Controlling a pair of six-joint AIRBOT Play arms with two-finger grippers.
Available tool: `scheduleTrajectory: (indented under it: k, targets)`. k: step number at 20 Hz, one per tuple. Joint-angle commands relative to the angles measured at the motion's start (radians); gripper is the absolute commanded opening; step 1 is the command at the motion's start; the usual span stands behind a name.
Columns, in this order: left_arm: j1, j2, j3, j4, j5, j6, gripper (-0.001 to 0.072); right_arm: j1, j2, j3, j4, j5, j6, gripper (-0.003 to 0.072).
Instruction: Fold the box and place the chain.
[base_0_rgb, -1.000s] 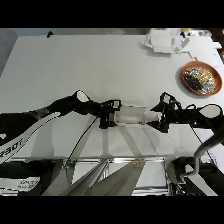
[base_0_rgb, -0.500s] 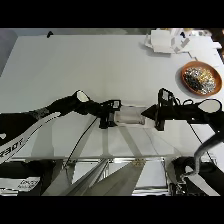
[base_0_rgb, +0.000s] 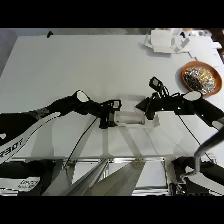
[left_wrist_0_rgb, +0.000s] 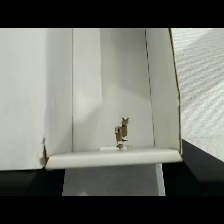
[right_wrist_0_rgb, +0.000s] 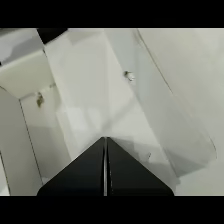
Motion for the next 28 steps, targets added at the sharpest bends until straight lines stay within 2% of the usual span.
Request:
scheduleTrajectory:
  k: [1,5,7,9,11,13,15,19,20,23,28]
  targets:
    - [0.0,0.0,0.001,0.0,0.0,0.0,0.0211,0.002,-0.05,0.007,-0.126,-0.016,0.085,0.0021]
    - [0.0,0.0,0.001,0.0,0.0,0.0,0.0211,0.002,-0.034,0.007,-0.068,0.001,0.084,0.0025]
    - [0.0,0.0,0.001,0.0,0.0,0.0,0.0211,0.002,0.033,0.008,-0.052,0.002,0.084,0.0067]
    - [0.0,0.0,0.001,0.0,0.0,0.0,0.0211,-0.021,0.124,0.008,-0.077,0.008,0.085,0.0066]
    - [0.0,0.0,0.001,0.0,0.0,0.0,0.0211,-0.062,0.204,0.008,-0.109,0.072,0.085,0.0059]
    - [0.0,0.0,0.001,0.0,0.0,0.0,0.0211,-0.093,0.251,0.006,-0.182,0.171,0.084,0.0042]
    - [0.0,0.0,0.001,0.0,0.0,0.0,0.0211,-0.096,0.262,-0.011,-0.246,0.191,0.068,0.0042]
    - [0.0,0.0,0.001,0.0,0.0,0.0,0.0211,-0.093,0.262,-0.094,-0.277,0.183,-0.125,0.0045]
    - [0.0,0.0,0.001,0.0,-0.001,0.0,0.0211,-0.087,0.262,-0.117,-0.277,0.166,-0.171,0.0073]
    - [0.0,0.0,0.001,0.0,-0.001,0.0,0.0211,-0.067,0.262,-0.152,-0.286,0.075,-0.197,0.0189]
    - [0.0,0.0,0.001,0.0,0.0,0.0,0.0211,-0.068,0.251,-0.153,-0.435,0.027,-0.197,0.0209]
